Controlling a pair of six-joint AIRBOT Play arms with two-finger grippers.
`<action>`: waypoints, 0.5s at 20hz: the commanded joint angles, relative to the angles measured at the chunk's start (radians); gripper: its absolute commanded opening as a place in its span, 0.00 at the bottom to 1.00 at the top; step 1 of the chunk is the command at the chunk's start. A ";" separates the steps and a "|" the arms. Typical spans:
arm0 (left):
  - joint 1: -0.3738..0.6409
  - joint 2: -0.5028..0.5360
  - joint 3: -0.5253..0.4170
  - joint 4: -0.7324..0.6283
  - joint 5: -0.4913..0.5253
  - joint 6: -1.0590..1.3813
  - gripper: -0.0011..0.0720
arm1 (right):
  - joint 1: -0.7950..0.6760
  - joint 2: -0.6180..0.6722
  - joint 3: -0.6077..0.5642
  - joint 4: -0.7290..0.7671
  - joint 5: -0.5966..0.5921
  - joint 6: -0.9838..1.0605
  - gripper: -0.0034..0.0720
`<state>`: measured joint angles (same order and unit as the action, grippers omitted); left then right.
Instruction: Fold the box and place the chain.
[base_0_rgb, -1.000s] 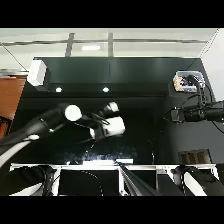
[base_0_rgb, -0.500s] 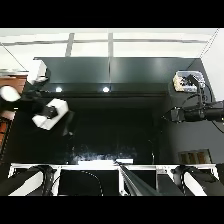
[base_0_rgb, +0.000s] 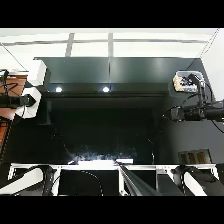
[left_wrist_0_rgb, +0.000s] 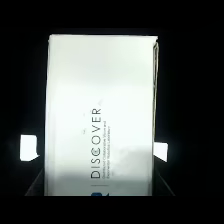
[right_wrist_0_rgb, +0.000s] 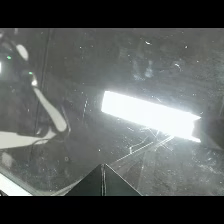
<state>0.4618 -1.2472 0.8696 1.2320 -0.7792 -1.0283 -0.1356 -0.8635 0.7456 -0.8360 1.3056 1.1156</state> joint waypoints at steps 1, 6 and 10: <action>0.014 -0.095 0.071 -0.036 0.101 0.125 0.35 | 0.000 0.000 0.001 0.000 -0.001 0.009 0.06; 0.012 -0.237 0.193 -0.061 0.121 0.124 0.35 | 0.000 0.000 0.001 0.000 -0.009 0.030 0.06; 0.011 -0.324 0.235 -0.119 0.131 0.149 0.36 | 0.000 0.000 0.001 0.000 -0.009 0.033 0.06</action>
<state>0.4728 -1.5089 1.0687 1.1488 -0.6628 -0.9035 -0.1356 -0.8635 0.7456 -0.8360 1.2976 1.1423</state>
